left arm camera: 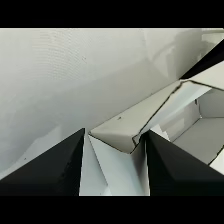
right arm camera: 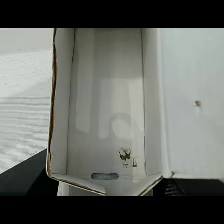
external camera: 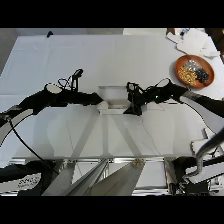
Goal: Fold the box and place the chain.
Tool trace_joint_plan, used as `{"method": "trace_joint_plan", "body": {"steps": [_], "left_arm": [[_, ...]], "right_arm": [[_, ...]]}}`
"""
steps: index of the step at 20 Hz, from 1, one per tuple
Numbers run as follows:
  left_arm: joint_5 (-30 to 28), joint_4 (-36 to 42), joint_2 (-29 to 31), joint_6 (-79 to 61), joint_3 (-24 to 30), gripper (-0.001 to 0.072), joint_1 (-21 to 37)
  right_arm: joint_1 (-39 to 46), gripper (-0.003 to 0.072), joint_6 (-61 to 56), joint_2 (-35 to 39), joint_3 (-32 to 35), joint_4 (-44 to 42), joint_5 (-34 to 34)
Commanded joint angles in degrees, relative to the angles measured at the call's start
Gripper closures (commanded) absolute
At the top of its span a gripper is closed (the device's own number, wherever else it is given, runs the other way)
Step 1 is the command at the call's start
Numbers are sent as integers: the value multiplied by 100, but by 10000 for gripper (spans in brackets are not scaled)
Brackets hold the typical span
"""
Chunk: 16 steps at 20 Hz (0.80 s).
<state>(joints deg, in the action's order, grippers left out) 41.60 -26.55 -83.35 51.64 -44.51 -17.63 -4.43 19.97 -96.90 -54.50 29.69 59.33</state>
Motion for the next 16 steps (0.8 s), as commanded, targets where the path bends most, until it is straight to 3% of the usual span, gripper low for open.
{"method": "trace_joint_plan", "body": {"steps": [1, 4, 9, 16], "left_arm": [[122, -24, -2, 0, -9, 296, -114], [332, -125, -2, 4, -9, 297, -254], [326, -326, -2, 299, -57, 367, -367], [566, -2212, -2, 2052, -671, 368, -461]], "right_arm": [[-2, 230, 0, -2, -2, 0, 2], [-2, 230, 0, -2, -2, -2, 2], [-2, 230, 0, -2, -2, 0, 2], [-2, 230, 0, -2, -2, -2, 2]]}}
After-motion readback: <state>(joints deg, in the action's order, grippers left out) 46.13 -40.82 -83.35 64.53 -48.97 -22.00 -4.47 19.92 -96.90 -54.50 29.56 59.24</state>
